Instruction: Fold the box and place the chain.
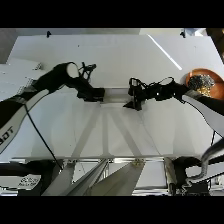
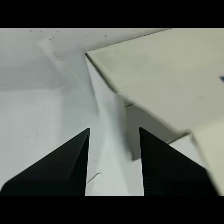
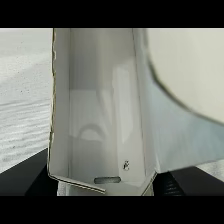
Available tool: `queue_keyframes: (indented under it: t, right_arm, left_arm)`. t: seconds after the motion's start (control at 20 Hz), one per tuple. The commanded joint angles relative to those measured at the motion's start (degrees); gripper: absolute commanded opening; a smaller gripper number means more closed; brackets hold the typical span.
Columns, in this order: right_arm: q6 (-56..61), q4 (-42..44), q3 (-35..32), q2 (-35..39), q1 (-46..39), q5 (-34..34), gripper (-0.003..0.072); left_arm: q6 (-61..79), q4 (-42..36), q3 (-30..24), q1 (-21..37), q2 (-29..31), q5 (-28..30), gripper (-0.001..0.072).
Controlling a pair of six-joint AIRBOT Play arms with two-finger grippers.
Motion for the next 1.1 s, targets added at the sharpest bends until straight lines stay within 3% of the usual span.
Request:
queue_keyframes:
  t: [0.0,0.15,0.35,0.45,0.55,0.65,0.7,1.05]
  right_arm:
    - [0.0,0.0,0.0,0.0,0.0,0.1,0.0522]
    - [0.0,0.0,0.0,0.0,0.0,0.1,0.0522]
    - [0.0,0.0,0.0,0.0,0.0,0.1,0.0522]
    - [0.0,0.0,0.0,0.0,0.0,0.1,0.0522]
    - [0.0,0.0,0.0,0.0,0.0,0.1,0.0522]
    - [0.0,0.0,0.0,0.0,0.0,0.1,0.0522]
    - [0.0,0.0,0.0,0.0,0.0,0.1,0.0522]
    - [0.0,0.0,0.0,0.0,0.0,0.1,0.0522]
  left_arm:
    - [22.6,-9.3,-7.5,7.5,5.3,3.4,0.0357]
    - [41.2,-16.6,-15.7,13.5,8.8,7.5,0.0357]
    - [78.1,-26.4,-19.4,14.3,8.9,7.4,0.0364]
    - [104.4,-29.3,-19.6,12.0,8.4,7.5,0.0555]
    - [118.9,-35.4,-19.6,10.2,6.8,8.2,0.0645]
    - [119.9,-39.4,-19.6,9.4,3.9,9.2,0.0656]
    - [119.9,-39.4,-19.6,9.5,2.4,10.4,0.0703]
    - [121.8,-37.1,-19.6,9.6,-1.6,15.0,0.0699]
